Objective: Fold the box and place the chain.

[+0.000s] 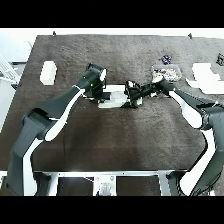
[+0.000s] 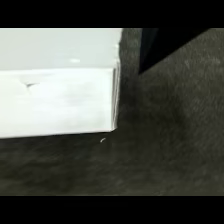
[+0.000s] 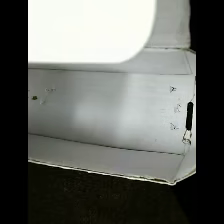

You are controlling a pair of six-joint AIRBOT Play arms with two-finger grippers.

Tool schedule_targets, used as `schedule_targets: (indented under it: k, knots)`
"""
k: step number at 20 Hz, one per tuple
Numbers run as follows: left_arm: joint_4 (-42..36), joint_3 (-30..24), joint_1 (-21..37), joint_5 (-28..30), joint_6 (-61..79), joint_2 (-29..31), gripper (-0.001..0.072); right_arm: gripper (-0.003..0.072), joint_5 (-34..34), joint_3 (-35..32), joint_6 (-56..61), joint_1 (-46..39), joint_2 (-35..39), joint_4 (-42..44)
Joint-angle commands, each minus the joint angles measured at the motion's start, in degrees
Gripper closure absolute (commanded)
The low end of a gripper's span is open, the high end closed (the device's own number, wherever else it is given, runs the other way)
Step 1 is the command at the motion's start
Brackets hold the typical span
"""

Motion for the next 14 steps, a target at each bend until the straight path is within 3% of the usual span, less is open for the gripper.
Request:
schedule_targets:
  k: [1, 14]
  knots:
    - [-0.9, 0.2, 0.0, -0.1, 0.4, 0.2, 0.0394, 0.0102, 0.0, 0.0, 0.2, 0.1, 0.0, 0.1]
    - [-2.8, 1.1, 0.0, -1.9, 5.6, 3.0, 0.0392, 0.0102, 0.0, 0.0, 0.2, 0.1, 0.0, 0.1]
